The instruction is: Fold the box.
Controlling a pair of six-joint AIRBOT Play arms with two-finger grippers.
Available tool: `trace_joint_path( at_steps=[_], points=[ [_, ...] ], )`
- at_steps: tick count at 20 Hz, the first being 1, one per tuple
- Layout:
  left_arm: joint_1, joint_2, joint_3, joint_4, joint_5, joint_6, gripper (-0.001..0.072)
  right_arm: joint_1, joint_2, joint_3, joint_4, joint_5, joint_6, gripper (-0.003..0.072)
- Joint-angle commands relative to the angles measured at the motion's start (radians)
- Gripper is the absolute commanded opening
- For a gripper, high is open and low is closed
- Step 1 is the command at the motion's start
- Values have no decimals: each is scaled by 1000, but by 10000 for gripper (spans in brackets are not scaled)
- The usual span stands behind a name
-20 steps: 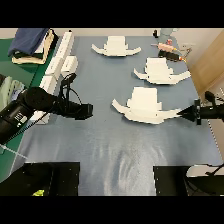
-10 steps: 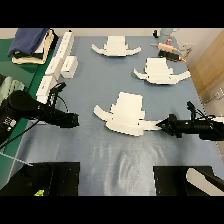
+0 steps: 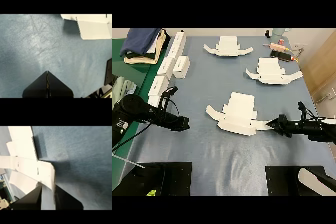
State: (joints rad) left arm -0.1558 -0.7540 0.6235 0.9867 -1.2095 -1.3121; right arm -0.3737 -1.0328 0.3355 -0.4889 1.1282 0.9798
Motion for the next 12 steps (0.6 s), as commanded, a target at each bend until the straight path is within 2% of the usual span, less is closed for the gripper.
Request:
trace_joint_path(
  at_steps=[1,2,3,5,7,10,11,12],
  points=[
    [2,0,-1,0,4,-8,15,2,-93,34,74,59,-85,180],
    [2,0,-1,-2,2,-19,15,2,-121,47,71,84,-92,125],
    [2,0,-1,-7,0,-20,15,2,-147,61,67,102,-92,113],
    [2,-10,-1,-43,-3,-24,16,2,-178,75,66,119,-110,0],
    [6,-46,-1,-114,-2,-22,16,3,-188,74,66,123,-134,0],
    [65,-158,17,-198,-13,26,21,58,-167,59,58,172,-194,0],
    [92,-192,23,-217,-13,45,249,95,-140,38,59,167,-214,0],
    [121,-224,24,-240,-13,44,560,132,-105,14,59,138,-219,-1]
  ],
)
